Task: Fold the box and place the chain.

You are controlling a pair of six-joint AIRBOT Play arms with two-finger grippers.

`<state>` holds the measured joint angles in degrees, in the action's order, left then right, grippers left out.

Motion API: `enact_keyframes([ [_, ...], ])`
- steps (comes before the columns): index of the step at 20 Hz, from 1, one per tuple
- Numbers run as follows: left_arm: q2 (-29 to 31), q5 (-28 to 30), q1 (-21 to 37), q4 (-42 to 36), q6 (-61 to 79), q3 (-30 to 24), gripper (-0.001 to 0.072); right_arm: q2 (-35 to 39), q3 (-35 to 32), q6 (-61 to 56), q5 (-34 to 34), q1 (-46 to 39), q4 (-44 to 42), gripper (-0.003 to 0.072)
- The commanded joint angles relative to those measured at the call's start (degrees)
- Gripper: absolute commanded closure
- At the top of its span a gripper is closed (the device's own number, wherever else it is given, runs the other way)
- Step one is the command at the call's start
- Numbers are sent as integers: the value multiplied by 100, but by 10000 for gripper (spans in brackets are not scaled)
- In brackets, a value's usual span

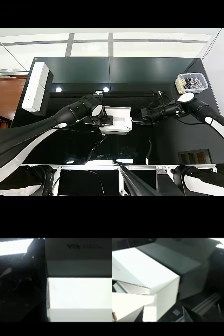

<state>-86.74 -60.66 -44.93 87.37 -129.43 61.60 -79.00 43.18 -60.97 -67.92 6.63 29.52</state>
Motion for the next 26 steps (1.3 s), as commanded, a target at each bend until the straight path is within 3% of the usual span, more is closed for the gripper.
enact_keyframes([
  [1, -4, 0, 7, 2, 0, 4, 677, -7, 295, -538, 203, 409, 481, 144],
  [8, -4, 15, 7, 2, 0, 4, 677, -7, 955, -3077, 962, 1790, 2284, 152],
  [9, -4, 15, 7, 2, 0, 4, 677, -7, 1001, -3390, 1047, 1943, 2479, 255],
  [10, -4, 15, 7, 0, 0, 4, 677, -7, 1021, -3582, 1108, 2057, 2540, 279],
  [18, -4, 13, 7, 2, 0, 4, 677, -13, 1233, -5348, 1134, 2702, 3932, 280],
  [22, -4, 9, 7, 0, 0, 4, 677, -20, 1360, -5890, 1106, 2852, 4170, 281],
  [24, -4, 11, 7, 0, 0, 4, 677, -20, 1440, -5971, 1110, 2922, 4264, 377],
  [26, -4, 11, 7, 2, 0, 4, 677, -20, 1464, -6192, 1005, 2920, 4415, 377],
])
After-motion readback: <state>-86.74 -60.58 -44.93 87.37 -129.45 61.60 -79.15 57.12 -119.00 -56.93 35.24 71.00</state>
